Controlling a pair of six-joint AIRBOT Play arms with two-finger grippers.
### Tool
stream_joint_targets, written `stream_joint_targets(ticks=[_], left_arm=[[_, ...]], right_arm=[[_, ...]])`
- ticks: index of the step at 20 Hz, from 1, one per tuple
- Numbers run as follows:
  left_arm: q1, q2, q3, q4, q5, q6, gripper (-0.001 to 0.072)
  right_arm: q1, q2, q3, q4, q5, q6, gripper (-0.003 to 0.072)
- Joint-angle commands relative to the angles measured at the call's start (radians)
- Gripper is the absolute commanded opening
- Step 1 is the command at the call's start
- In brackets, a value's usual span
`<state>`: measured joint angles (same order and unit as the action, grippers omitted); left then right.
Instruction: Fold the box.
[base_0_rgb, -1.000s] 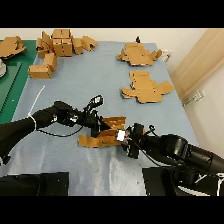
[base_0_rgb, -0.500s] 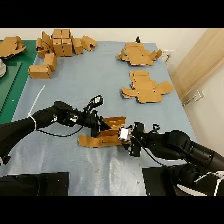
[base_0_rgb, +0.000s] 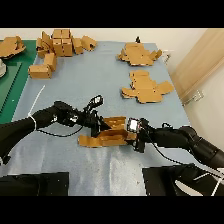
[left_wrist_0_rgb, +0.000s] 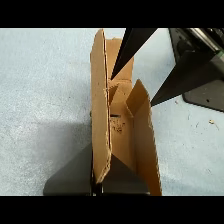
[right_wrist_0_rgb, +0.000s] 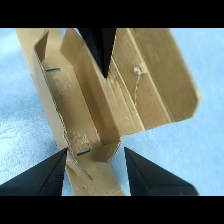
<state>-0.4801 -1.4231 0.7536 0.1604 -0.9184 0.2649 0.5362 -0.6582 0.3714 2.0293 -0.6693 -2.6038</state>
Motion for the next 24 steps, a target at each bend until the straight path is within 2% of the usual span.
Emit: stream_joint_targets(ticks=[1, 9, 17, 24], left_arm=[[0.0, 0.0, 0.0, 0.0, 0.0, 0.0, 0.0012], [0.0, 0.0, 0.0, 0.0, 0.0, 0.0, 0.0012], [0.0, 0.0, 0.0, 0.0, 0.0, 0.0, 0.0011], [0.0, 0.0, 0.0, 0.0, 0.0, 0.0, 0.0011]], right_arm=[[-0.04, -0.017, 0.0, 0.09, -0.027, -0.15, 0.0572], [-0.081, -0.071, 0.006, 0.155, 0.004, -0.269, 0.0571], [-0.18, -0.266, 0.129, 0.233, -0.209, -0.4, 0.0572], [-0.194, -0.341, 0.149, 0.242, -0.203, -0.396, 0.057]])
